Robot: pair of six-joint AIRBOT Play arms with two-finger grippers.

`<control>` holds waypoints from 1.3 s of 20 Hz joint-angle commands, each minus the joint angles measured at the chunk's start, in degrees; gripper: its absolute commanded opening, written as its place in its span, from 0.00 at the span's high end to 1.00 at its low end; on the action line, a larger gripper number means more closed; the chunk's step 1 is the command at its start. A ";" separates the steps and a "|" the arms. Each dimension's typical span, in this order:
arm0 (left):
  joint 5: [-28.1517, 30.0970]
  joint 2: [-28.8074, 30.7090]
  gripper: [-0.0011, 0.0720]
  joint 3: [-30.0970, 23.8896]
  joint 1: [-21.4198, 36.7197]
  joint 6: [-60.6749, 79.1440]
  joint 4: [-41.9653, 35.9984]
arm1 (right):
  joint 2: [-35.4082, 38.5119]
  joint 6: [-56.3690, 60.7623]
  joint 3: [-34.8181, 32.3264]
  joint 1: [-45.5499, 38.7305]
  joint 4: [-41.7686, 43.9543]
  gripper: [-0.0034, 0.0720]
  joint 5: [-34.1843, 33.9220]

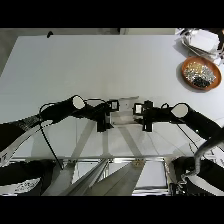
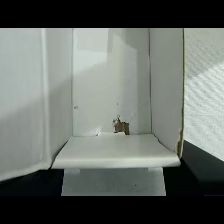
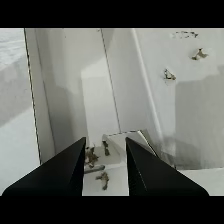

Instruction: Fold the box and place the chain.

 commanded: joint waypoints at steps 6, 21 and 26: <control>0.00 0.04 0.55 0.00 -0.02 0.09 0.07 | 6.56 3.65 0.02 -2.38 -7.19 0.57 3.28; 0.02 0.04 0.55 0.00 -0.02 0.09 0.07 | 15.34 51.65 -3.61 -31.98 -18.95 0.93 13.64; 0.02 0.04 0.55 0.00 -0.02 0.09 0.07 | 5.95 55.82 -3.69 -28.76 -10.58 0.93 15.06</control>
